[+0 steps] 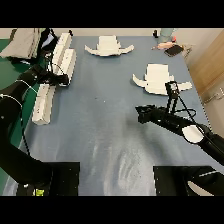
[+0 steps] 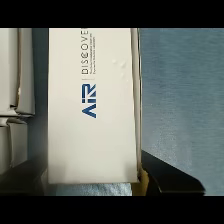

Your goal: Fold the box.

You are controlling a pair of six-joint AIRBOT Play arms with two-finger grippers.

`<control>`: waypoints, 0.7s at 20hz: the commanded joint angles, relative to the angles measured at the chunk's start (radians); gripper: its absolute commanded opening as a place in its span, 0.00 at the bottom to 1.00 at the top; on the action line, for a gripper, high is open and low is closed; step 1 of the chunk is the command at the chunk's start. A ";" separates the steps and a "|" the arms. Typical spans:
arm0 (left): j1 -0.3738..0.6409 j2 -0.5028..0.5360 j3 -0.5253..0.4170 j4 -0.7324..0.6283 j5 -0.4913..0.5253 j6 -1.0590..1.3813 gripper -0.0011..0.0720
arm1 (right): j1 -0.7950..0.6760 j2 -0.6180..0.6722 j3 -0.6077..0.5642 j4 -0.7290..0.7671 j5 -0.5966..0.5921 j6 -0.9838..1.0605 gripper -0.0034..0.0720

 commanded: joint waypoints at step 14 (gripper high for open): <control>-0.003 -0.031 0.015 0.011 0.018 0.006 0.70 | 0.000 0.000 0.000 -0.035 -0.002 0.000 0.16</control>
